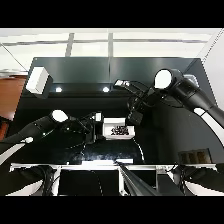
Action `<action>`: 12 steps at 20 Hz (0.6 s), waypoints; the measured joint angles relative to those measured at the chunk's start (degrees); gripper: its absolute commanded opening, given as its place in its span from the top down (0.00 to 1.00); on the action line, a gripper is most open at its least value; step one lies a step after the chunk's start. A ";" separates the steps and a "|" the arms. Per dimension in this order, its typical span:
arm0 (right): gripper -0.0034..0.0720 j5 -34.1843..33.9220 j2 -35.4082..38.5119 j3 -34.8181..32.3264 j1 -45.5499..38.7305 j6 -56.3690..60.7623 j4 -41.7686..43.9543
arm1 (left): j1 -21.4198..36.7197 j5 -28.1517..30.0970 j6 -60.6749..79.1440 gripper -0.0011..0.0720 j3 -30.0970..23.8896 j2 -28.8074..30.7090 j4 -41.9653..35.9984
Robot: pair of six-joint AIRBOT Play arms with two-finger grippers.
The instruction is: Fold the box and place the chain.
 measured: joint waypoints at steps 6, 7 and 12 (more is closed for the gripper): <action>0.04 2.99 1.51 0.63 -0.35 -0.20 4.17 | 0.00 0.00 0.00 0.45 0.00 0.00 0.00; 0.04 3.28 2.14 1.25 -0.66 -0.22 4.48 | 0.00 0.00 0.00 0.45 0.00 0.00 0.00; 0.04 3.10 3.34 0.66 -2.21 -0.24 4.26 | 0.00 0.00 0.00 0.45 0.00 0.00 0.00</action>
